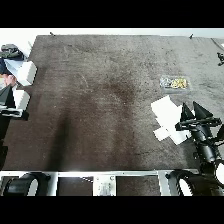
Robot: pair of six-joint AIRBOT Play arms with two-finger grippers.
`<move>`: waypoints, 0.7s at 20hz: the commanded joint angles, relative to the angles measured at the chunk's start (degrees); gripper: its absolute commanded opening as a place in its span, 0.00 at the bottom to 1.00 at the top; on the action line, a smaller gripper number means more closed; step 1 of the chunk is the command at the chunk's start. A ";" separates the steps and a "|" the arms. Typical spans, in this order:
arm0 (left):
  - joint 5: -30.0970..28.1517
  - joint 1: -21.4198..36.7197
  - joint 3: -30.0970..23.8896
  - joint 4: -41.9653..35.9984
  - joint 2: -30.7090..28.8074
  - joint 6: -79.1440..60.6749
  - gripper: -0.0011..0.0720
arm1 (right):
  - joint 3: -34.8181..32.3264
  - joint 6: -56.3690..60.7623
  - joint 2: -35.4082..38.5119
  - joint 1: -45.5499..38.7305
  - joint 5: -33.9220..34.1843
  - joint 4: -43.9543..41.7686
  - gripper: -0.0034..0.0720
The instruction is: Fold the box and place the chain.
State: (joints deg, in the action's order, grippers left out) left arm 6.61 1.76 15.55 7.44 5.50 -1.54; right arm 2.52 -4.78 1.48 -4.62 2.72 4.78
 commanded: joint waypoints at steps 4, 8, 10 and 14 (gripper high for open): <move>-0.02 -0.04 -0.02 0.00 -0.02 0.00 0.03 | 0.02 0.02 0.02 0.02 0.02 -0.02 0.56; -0.02 -0.04 -0.02 0.00 -0.02 0.00 0.03 | 0.46 0.00 0.02 0.02 -0.17 0.26 0.56; 0.00 -0.04 -0.02 0.02 -0.02 0.00 0.03 | 1.88 0.04 -0.26 0.00 0.09 0.09 0.56; -0.02 -0.04 -0.02 0.00 -0.02 0.00 0.03 | 8.13 0.07 -9.44 0.00 2.78 -0.07 0.61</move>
State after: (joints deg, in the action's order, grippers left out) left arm 6.61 1.76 15.55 7.44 5.50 -1.54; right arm 6.92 -4.73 -2.79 -4.62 3.97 4.78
